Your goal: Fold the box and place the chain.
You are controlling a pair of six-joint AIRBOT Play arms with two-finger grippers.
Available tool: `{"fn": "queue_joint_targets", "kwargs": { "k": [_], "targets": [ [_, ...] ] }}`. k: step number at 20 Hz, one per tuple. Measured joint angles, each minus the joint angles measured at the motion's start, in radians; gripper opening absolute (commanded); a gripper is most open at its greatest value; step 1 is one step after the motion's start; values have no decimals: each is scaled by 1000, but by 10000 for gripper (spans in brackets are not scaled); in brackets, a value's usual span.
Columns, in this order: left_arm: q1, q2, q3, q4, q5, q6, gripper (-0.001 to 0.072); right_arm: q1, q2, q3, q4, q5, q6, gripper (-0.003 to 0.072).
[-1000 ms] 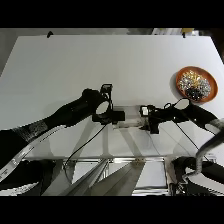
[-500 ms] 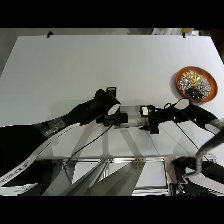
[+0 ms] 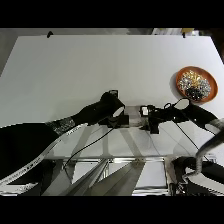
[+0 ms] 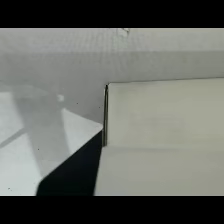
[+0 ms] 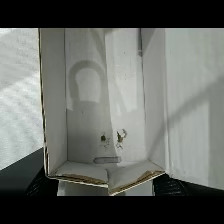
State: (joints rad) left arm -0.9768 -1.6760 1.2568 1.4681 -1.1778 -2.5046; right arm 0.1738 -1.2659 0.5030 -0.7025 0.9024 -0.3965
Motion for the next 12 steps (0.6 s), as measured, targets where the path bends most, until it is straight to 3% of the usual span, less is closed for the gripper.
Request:
{"fn": "queue_joint_targets", "kwargs": {
  "k": [5,6,8,12],
  "targets": [
    [-3,-7,2,3,-5,-9,13,0,0,0,0,0,0,341],
    [-4,-8,2,5,-5,-9,36,0,0,0,0,0,-1,341],
    [-4,-9,1,7,-3,-5,170,0,0,0,0,-1,-2,341],
    [0,-3,0,10,-5,-6,170,0,0,0,0,-2,-2,341]
  ]
}}
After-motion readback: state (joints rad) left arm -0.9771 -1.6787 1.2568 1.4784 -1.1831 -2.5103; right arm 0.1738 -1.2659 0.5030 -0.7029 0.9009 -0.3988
